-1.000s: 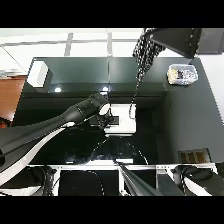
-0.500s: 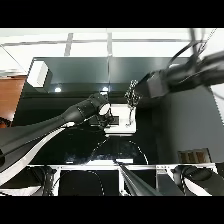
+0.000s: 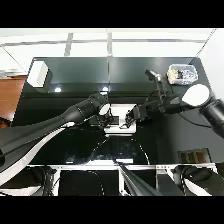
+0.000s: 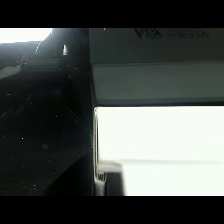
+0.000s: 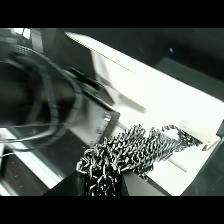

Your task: Fold the box and place the chain.

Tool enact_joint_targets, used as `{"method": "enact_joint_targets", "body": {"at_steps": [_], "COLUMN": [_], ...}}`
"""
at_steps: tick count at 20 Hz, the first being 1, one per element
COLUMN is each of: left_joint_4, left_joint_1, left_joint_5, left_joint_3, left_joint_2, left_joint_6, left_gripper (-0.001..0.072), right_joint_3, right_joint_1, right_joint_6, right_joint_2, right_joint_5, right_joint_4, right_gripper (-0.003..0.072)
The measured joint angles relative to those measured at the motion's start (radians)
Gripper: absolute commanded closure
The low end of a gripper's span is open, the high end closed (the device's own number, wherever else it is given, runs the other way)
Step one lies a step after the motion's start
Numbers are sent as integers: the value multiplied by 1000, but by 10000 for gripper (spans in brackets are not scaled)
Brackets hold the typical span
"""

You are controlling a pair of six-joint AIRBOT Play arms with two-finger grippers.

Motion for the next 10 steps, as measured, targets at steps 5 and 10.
{"method": "enact_joint_targets", "body": {"at_steps": [5, 10], "left_joint_4": [0, 0], "left_joint_1": [0, 0], "left_joint_5": [0, -1], "left_joint_3": [0, 0], "left_joint_2": [0, 0], "left_joint_6": [0, -2], "left_gripper": [683, 683], "right_joint_3": [-79, -87], "right_joint_1": [20, -51], "right_joint_6": [2, -1], "right_joint_2": [-12, -12], "right_joint_5": [-98, -72], "right_joint_4": [2, -59], "right_gripper": [390, 391]}}
